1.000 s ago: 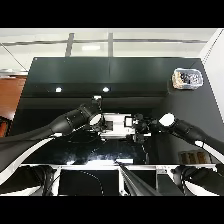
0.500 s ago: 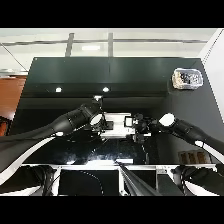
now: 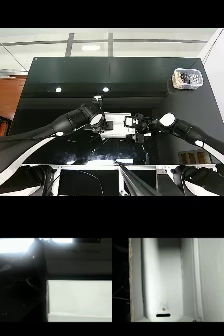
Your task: Fold the box and place the chain.
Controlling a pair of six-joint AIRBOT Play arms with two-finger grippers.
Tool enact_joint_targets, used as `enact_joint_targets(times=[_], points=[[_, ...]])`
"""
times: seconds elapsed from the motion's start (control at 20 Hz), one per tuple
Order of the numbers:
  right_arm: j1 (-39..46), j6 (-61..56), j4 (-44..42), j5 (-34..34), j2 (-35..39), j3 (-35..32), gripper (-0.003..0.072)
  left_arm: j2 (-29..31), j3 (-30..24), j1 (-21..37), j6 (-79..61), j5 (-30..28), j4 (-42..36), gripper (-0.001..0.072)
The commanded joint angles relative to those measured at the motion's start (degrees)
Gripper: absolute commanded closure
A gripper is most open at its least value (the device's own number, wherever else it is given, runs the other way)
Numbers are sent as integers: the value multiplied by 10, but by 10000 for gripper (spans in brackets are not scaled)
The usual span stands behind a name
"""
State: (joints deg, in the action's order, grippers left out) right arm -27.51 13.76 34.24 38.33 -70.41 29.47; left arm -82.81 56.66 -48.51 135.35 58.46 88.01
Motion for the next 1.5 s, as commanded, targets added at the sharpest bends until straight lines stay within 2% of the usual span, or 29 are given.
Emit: enact_joint_targets(times=[0.0, 0.65, 0.75, 0.8, 0.85, 1.15, 1.2, 1.25, 1.3, 1.45], points=[[0, 0, -2, 0, 0, 0, 220, 0, 3, 1, 1, 5, -2, 452], [0, 0, -2, 0, 0, 0, 219, -1, 15, 1, 16, 19, 6, 455], [0, 0, -2, 0, 0, 0, 220, -1, 15, 3, 16, 19, 14, 552], [0, 0, -2, 0, 0, 0, 220, -1, 15, 3, 16, 18, 14, 567], [0, 0, -2, 0, 0, 0, 220, -1, 15, 3, 16, 19, 13, 674], [0, -1, -2, 0, 0, 0, 219, -1, 15, 3, 14, 18, 13, 679], [0, -12, -2, 0, 0, 0, 191, -1, 15, 3, 14, 19, 13, 679], [0, -43, 0, 0, 2, 0, 52, -1, 15, 3, 14, 19, 13, 679], [0, -66, 7, 0, 10, 0, -15, -1, 15, 3, 14, 18, 13, 679], [0, -143, 79, 11, 56, 0, -15, 0, 19, 9, 8, 24, 12, 679]])
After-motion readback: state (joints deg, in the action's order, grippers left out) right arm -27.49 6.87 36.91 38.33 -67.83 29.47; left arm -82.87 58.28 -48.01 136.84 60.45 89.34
